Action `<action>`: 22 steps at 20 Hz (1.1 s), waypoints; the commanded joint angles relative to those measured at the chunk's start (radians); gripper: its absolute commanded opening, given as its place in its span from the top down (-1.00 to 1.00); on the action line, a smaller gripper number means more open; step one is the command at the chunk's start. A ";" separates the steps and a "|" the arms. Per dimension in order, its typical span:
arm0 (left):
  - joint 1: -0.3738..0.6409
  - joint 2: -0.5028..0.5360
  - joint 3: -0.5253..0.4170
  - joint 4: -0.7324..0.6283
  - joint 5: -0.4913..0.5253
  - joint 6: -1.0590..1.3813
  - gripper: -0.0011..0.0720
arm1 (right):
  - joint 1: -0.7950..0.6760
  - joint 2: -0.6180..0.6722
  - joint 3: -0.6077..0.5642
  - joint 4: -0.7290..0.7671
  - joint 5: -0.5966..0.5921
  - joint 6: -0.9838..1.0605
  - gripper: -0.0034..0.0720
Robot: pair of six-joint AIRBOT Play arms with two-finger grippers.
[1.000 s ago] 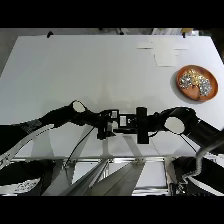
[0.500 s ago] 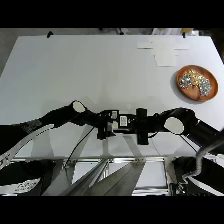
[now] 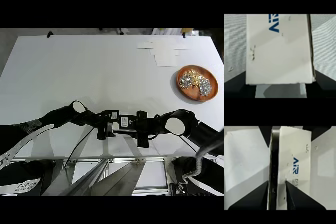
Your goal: Fold the box and place the chain.
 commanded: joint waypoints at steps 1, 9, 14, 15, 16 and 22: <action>0.001 0.001 0.000 -0.003 0.005 -0.002 0.51 | 0.001 0.037 0.000 0.026 -0.003 -0.001 0.26; 0.001 0.001 0.001 -0.002 0.005 -0.002 0.51 | 0.001 0.056 -0.001 0.029 -0.078 0.001 0.81; 0.001 0.001 0.000 -0.003 0.004 -0.002 0.51 | 0.001 -0.009 -0.002 0.048 -0.049 0.007 0.81; 0.001 0.001 0.000 -0.002 0.005 -0.002 0.51 | 0.001 -0.010 -0.002 0.049 -0.042 0.007 0.81; 0.001 0.001 0.000 -0.002 0.005 -0.002 0.51 | 0.001 -0.010 -0.002 0.048 -0.039 0.007 0.82; 0.001 0.001 0.000 -0.002 0.005 -0.002 0.51 | 0.001 -0.010 -0.013 0.048 -0.048 0.004 0.86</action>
